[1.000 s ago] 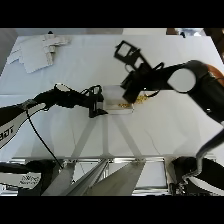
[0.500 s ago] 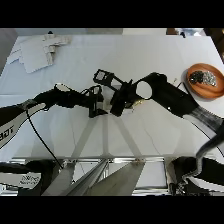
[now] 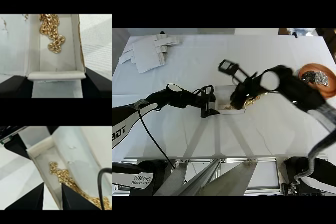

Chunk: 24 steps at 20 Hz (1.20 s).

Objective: Fold the box and place the chain.

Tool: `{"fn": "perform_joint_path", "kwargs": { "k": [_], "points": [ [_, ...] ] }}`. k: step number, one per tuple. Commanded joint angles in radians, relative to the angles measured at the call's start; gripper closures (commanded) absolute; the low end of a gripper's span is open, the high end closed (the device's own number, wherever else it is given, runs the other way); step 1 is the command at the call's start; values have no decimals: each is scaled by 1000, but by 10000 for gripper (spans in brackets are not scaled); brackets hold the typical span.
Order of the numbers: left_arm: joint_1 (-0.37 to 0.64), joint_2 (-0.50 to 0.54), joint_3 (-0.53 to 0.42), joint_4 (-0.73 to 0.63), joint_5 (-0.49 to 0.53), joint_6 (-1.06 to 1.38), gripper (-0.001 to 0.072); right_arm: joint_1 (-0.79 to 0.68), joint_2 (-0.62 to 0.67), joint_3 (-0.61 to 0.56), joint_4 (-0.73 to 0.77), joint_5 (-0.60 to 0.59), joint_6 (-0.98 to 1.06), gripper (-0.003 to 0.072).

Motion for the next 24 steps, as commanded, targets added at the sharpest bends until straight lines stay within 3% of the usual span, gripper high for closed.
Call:
{"fn": "perform_joint_path", "kwargs": {
  "k": [1, 7, 9, 13, 15, 24],
  "points": [
    [0, 0, 0, 0, 0, 0, 618, -126, 93, 0, 17, 53, -147, 391],
    [0, 0, 0, 0, 0, 0, 618, -388, 24, 0, 17, 108, -496, 343],
    [0, 0, 0, 0, 0, 0, 618, -428, -36, 0, 17, 106, -563, 254],
    [0, 0, 0, 0, 0, 0, 618, -422, -181, 0, 21, 66, -589, 195],
    [0, 0, 0, 0, 0, 0, 618, -397, -234, 0, 21, 32, -595, 101],
    [0, 0, 0, 0, 0, 0, 618, -315, -341, 0, 24, 19, -715, 102]
  ]
}}
